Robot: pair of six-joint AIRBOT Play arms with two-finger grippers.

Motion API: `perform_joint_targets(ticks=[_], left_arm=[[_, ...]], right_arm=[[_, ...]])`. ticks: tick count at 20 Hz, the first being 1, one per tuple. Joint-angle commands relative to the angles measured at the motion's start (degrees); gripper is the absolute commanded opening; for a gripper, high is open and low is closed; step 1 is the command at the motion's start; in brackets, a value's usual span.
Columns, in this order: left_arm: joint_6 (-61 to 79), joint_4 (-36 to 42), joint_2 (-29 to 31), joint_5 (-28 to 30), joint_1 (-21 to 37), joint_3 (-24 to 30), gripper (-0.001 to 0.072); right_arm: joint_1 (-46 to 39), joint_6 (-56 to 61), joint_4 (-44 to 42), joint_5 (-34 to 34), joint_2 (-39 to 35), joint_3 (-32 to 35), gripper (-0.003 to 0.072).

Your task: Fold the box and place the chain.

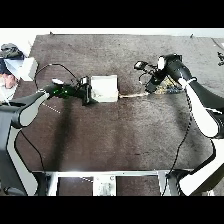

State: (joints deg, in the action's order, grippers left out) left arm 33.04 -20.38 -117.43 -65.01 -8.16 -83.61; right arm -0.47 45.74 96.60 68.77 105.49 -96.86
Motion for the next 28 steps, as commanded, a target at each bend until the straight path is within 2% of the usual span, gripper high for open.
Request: perform_joint_targets(ticks=[1,3,11,13,15,18,23,28], left_arm=[[0.02,0.0,-0.04,0.02,0.0,0.0,0.0275],[0.02,0.0,-0.04,0.02,0.0,0.0,0.0275],[0.02,0.0,-0.04,0.02,0.0,0.0,0.0275],[0.02,0.0,-0.04,0.02,0.0,0.0,0.0274],[0.02,0.0,-0.04,0.02,0.0,0.0,0.0275],[0.02,0.0,-0.04,0.02,0.0,0.0,0.0275],[0.02,0.0,-0.04,0.0,0.0,0.0,0.0274],[0.02,0.0,-0.04,0.02,0.0,0.0,0.0275]], right_arm=[[0.07,-2.56,1.14,0.44,1.99,-0.11,0.0391],[0.28,-4.2,1.18,2.01,2.64,-0.09,0.039],[0.39,-5.92,4.61,0.61,5.38,-0.11,0.0387],[0.87,-5.92,6.78,0.35,5.79,-0.11,0.0225],[1.68,-5.92,6.75,0.83,5.73,-0.85,-0.0013],[3.98,-5.9,6.19,5.31,5.01,-4.72,-0.0012],[8.92,-5.88,2.27,8.46,-3.32,-5.6,-0.0012],[12.09,-5.86,-5.49,5.22,-12.55,-5.62,-0.0012]])
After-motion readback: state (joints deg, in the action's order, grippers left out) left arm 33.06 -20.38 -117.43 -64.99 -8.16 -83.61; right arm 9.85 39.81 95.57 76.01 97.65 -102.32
